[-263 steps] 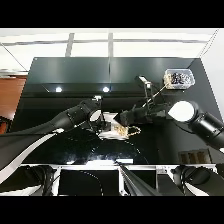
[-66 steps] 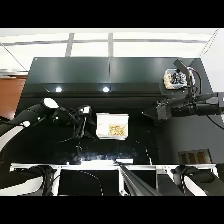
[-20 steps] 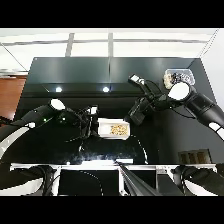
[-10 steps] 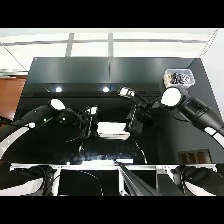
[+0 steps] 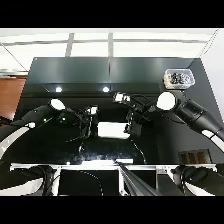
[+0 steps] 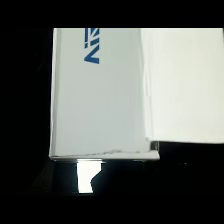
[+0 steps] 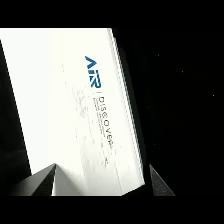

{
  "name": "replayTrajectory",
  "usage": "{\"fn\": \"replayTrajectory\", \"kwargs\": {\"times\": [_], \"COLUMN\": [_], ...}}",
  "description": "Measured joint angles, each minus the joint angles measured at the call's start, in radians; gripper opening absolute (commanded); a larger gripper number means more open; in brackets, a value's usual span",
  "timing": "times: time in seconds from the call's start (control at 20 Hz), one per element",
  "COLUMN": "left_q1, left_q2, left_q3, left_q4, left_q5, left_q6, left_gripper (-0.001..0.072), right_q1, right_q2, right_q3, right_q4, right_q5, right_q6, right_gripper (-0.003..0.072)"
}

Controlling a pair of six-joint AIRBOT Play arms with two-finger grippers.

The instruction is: Fold the box and place the chain.

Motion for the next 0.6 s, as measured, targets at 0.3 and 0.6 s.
{"fn": "replayTrajectory", "kwargs": {"times": [0.3,0.6], "left_q1": [0.0,0.0], "left_q2": [0.0,0.0], "left_q3": [0.0,0.0], "left_q4": [0.0,-0.001], "left_q5": [0.0,0.0], "left_q6": [0.0,-0.004], "left_gripper": [0.0336,0.0336], "right_q1": [0.016,0.029], "right_q2": [0.0,0.0], "right_q3": [-0.029,-0.035], "right_q4": [-0.013,-0.016], "right_q5": [-0.046,-0.1], "right_q6": [-0.003,-0.003], "right_gripper": [0.0664,0.0417]}}
